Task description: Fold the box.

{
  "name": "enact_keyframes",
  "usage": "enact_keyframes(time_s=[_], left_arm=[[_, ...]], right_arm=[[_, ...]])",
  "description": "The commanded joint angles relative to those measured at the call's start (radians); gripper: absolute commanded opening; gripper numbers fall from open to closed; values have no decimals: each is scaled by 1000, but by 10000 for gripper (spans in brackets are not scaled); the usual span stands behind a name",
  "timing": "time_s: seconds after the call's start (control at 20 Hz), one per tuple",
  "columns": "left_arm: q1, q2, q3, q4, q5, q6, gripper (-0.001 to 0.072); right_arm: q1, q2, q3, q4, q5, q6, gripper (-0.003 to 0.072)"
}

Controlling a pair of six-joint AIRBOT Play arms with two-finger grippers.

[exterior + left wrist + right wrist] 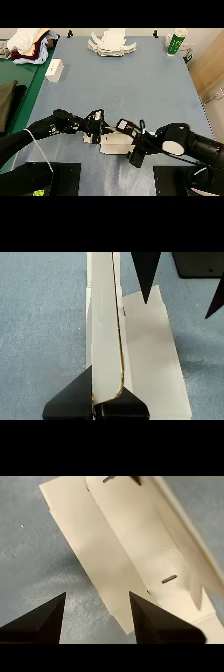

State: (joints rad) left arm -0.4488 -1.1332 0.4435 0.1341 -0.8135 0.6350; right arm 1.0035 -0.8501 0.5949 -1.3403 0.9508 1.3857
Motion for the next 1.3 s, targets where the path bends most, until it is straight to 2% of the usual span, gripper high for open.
enact_keyframes(time_s=[0.0, 0.2, 0.3, 0.55, 0.7, 0.85, 1.05, 1.25], left_arm=[[0, 1, 1, 0, 0, 0, 15], [0, 1, 1, 0, 0, 0, 15], [0, 1, 1, 0, -1, 0, 15], [0, 1, 1, 0, -1, 0, 15], [0, 1, 1, 0, -1, 0, 15], [0, 1, 1, 0, -1, 0, 15], [0, 1, 1, 0, 0, 0, 15], [0, 1, 1, 0, 0, 0, 15]], right_arm=[[63, -97, -19, -28, -62, -50, 607], [65, -115, -19, -2, -59, -52, 607], [85, -116, -35, -37, -67, -44, 606], [133, -117, -61, -364, -152, 232, 607], [134, -120, -60, -395, -146, 318, 607], [139, -61, -41, -392, -135, 401, 607], [132, -6, -33, -504, -51, 653, 607], [124, -2, -33, -512, -45, 705, 607]])
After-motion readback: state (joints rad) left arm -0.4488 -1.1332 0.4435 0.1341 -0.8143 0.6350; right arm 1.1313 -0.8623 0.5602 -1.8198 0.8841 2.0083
